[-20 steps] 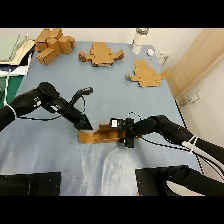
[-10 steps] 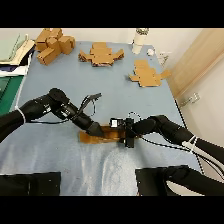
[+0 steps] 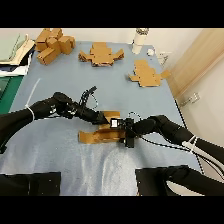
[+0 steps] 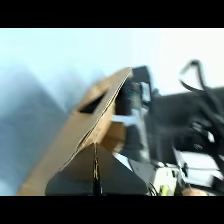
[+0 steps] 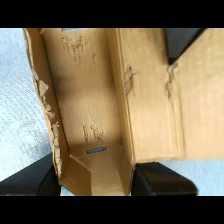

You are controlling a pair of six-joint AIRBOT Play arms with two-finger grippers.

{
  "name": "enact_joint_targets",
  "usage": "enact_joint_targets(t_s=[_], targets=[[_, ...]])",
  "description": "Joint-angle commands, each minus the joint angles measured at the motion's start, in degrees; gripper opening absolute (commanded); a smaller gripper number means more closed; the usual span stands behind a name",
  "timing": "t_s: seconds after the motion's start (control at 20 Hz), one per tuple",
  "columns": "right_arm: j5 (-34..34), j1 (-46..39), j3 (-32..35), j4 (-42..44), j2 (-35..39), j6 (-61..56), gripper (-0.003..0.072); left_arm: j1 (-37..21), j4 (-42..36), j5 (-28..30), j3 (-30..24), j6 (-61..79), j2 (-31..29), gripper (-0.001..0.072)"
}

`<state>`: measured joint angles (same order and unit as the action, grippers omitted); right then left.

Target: Fold the box.

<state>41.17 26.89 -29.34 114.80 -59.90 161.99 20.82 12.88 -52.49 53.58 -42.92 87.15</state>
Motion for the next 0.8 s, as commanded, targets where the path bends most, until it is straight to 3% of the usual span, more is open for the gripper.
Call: enact_joint_targets(t_s=[0.0,0.55,0.65,0.75], targets=[[0.09,0.00,0.02,0.02,-0.02,0.00,0.0512,-0.09,2.21,4.24,-0.02,-1.49,2.71,0.0012],[0.02,0.00,0.02,0.00,-0.02,0.00,0.0512,-0.72,3.30,4.92,1.03,0.11,2.91,0.0012],[0.07,0.00,0.02,0.00,-0.02,0.00,0.0512,-3.06,0.59,2.64,1.55,5.46,2.80,0.0012],[0.04,0.00,0.02,0.00,-0.02,0.00,0.0513,-7.15,-4.09,-3.26,1.53,14.29,2.75,0.0012]])
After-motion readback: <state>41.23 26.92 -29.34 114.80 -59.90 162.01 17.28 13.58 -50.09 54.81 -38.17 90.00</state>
